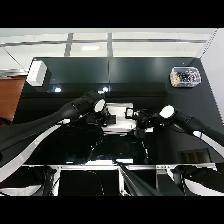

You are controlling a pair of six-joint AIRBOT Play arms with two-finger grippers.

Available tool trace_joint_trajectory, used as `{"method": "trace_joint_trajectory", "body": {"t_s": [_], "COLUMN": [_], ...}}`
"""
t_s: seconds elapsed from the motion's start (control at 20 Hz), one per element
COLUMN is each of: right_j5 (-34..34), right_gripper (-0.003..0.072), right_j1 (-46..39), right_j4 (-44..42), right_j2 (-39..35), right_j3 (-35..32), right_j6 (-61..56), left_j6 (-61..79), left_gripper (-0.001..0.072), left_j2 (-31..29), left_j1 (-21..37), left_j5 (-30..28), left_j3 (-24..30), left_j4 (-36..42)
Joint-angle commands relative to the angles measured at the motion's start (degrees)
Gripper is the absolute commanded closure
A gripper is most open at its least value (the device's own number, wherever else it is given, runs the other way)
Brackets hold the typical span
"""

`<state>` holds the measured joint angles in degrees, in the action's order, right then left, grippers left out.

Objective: Fold the box and place the chain.

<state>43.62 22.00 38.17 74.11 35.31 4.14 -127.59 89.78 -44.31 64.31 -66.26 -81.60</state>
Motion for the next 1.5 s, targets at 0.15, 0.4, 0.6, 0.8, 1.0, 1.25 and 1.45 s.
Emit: {"method": "trace_joint_trajectory", "body": {"t_s": [0.15, 0.4, 0.6, 0.8, 1.0, 1.25, 1.45], "right_j5": [7.69, 5.09, 3.93, 0.46, 0.11, 0.31, 15.58], "right_gripper": [-0.0015, 0.0054, 0.0555, 0.0639, 0.0514, 0.0454, 0.0670], "right_j1": [-3.80, -3.02, -0.50, 1.84, 2.95, 2.86, -1.60], "right_j4": [10.23, 6.23, 3.10, -4.87, -9.29, -9.55, -3.13], "right_j2": [-9.84, -8.35, -8.09, -5.46, -2.69, -2.51, -4.02], "right_j3": [0.98, -0.04, -0.04, -0.04, -0.04, 0.02, 4.07], "right_j6": [-9.53, -7.26, -4.37, -4.28, -4.81, -12.74, -41.59], "left_j6": [-0.15, -0.13, -0.15, -0.15, -0.15, -0.24, -1.81], "left_gripper": [0.0687, 0.0686, 0.0686, 0.0686, 0.0686, 0.0687, 0.0687], "left_j2": [0.04, 0.04, 0.04, 0.04, 0.04, 0.02, 0.04], "left_j1": [-0.02, -0.02, -0.02, -0.02, -0.02, 0.13, 0.13], "left_j5": [0.52, 0.92, 0.92, 0.94, 0.98, 1.99, 2.19], "left_j3": [0.02, 0.02, 0.02, 0.02, 0.02, 0.02, 0.02], "left_j4": [-0.46, -0.44, -0.42, -0.42, -0.39, -0.68, -2.58]}}
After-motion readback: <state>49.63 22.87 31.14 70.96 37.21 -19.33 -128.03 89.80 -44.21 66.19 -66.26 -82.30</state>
